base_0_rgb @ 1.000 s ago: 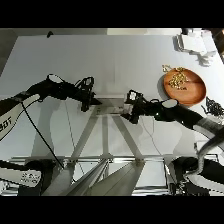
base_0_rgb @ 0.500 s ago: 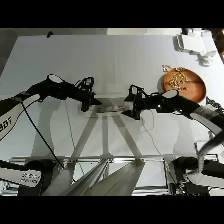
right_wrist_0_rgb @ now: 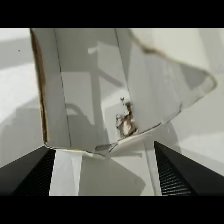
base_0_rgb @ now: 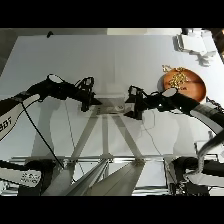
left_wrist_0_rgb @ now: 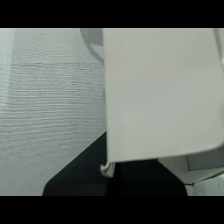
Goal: Fold the box and place the chain.
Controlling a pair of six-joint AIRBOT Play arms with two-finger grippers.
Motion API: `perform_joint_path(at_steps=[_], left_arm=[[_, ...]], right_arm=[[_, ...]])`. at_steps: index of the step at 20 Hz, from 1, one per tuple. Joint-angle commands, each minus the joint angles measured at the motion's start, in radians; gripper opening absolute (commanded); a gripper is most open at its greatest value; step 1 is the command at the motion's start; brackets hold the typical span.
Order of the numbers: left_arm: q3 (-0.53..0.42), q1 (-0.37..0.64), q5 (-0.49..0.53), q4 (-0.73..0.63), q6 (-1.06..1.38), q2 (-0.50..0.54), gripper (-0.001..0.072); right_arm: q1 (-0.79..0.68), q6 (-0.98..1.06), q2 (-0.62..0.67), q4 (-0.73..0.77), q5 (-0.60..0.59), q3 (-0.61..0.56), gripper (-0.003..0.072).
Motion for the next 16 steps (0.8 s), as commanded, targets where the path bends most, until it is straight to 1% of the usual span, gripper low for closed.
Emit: perform_joint_path(at_steps=[1,4,9,12,16], left_arm=[[0.000,0.000,0.000,0.000,0.000,0.000,0.0009],[0.000,0.000,0.000,0.000,0.000,0.000,0.0009],[0.000,0.000,0.000,-0.001,0.000,0.000,0.0009],[0.000,0.000,0.000,-0.001,0.000,0.000,0.0009],[0.000,0.000,0.000,-0.002,0.000,0.000,0.0009]], right_arm=[[-0.017,-0.046,-0.027,0.032,0.029,0.032,0.0688],[-0.019,-0.047,-0.047,0.031,0.046,0.061,0.0688],[-0.019,-0.057,-0.113,0.032,0.131,0.084,0.0685],[-0.019,-0.057,-0.151,0.031,0.125,0.083,0.0685],[-0.016,-0.056,-0.154,0.048,0.108,0.084,0.0685]])
